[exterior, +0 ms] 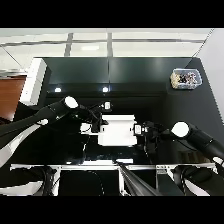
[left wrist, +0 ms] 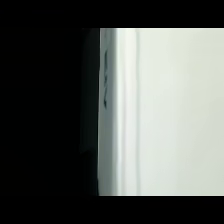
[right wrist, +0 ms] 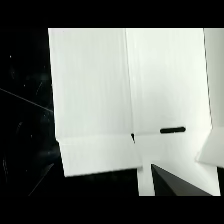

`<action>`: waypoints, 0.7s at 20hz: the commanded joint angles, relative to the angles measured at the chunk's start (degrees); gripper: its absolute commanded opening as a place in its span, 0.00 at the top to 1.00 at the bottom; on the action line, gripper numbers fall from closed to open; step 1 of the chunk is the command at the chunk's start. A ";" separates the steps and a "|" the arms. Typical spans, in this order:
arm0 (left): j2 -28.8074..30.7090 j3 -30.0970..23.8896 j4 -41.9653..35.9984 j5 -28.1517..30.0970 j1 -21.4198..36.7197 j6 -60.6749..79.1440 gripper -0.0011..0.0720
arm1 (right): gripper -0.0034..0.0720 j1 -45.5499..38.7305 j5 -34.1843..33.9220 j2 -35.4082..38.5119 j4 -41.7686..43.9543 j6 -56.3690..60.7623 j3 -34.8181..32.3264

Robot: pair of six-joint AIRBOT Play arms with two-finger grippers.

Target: Fold the box and place the chain.

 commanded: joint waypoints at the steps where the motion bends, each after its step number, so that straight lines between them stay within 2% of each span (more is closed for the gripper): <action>1: -0.04 0.00 0.00 0.04 0.00 -0.02 0.96 | 0.04 2.49 -2.32 -1.22 2.82 -1.68 0.00; 8: -0.04 0.00 0.00 0.09 -0.02 -0.02 0.96 | 0.04 5.16 -6.21 -1.20 3.08 -1.66 0.22; 14: -0.04 0.00 -0.02 0.04 0.00 -0.02 0.96 | 0.04 3.08 -5.35 -1.20 4.20 -1.66 5.01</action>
